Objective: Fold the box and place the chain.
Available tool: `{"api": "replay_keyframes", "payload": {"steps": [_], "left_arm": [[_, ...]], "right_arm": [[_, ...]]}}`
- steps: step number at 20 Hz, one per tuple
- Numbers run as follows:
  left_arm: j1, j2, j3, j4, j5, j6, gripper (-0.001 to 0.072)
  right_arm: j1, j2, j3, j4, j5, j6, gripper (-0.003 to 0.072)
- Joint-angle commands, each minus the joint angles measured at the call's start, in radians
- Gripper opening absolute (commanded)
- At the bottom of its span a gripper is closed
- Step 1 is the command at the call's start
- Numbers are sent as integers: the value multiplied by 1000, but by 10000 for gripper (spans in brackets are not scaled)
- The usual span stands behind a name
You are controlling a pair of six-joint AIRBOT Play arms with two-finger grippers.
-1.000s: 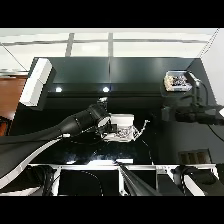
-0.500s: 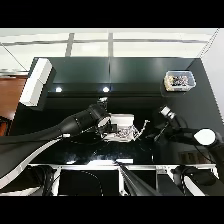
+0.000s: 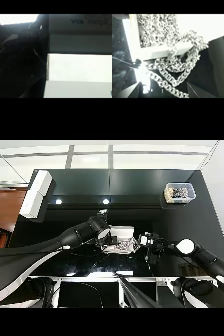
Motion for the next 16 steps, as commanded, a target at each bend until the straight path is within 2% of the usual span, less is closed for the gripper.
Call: {"api": "replay_keyframes", "payload": {"steps": [1, 10, 16], "left_arm": [[0, 0, 0, 0, 1, 0, 29], [0, 0, 0, 0, 2, 0, 29], [0, 0, 0, 0, 2, 0, 29]], "right_arm": [[13, -65, 7, 58, -56, -119, 720], [12, -104, 36, 186, -110, -137, 720], [13, -121, 40, 190, -118, -92, 720]]}}
